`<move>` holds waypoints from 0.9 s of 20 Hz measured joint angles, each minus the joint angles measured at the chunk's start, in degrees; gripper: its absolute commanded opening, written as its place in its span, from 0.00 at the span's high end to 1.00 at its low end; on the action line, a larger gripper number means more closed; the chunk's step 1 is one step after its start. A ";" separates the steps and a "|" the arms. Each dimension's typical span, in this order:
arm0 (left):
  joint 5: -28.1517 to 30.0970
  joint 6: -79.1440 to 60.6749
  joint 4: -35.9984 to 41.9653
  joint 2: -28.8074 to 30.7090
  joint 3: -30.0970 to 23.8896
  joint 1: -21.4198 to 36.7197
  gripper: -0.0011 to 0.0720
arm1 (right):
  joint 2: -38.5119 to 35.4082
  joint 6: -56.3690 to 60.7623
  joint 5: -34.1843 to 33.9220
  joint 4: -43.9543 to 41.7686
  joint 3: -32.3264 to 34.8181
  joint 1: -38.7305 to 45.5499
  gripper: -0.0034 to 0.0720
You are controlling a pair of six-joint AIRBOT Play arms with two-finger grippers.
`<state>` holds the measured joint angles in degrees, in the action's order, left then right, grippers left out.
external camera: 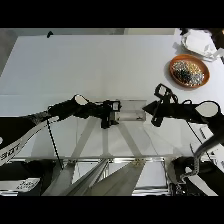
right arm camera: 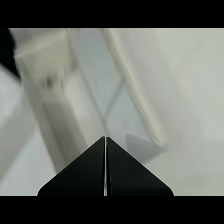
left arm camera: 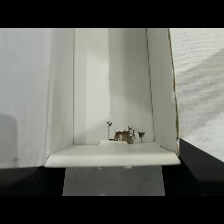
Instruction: Fold the box and place the chain.
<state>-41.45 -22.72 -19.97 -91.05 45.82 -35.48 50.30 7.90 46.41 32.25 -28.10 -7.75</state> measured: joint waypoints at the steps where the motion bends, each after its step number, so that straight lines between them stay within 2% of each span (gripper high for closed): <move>1: 0.02 0.00 0.00 0.00 0.00 0.00 0.56 | 0.63 -0.59 -2.03 -4.20 0.00 0.02 0.94; 4: 0.02 0.02 0.00 0.00 0.00 0.00 0.56 | 3.43 -1.86 -7.80 -11.78 0.00 0.02 0.94; 8: 0.02 0.02 0.00 0.00 0.00 0.00 0.56 | 8.37 -2.38 -11.32 -15.41 0.00 0.02 0.94; 13: 0.02 0.02 0.00 0.00 0.00 0.00 0.56 | 13.53 -1.95 -11.80 -13.70 0.00 0.02 0.94; 18: 0.02 0.00 0.00 0.00 0.00 0.00 0.56 | 15.23 0.52 -11.26 -8.63 -0.04 0.02 0.94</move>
<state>-41.43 -22.72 -19.97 -91.05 45.82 -35.48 65.54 8.43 35.16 23.62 -28.14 -7.73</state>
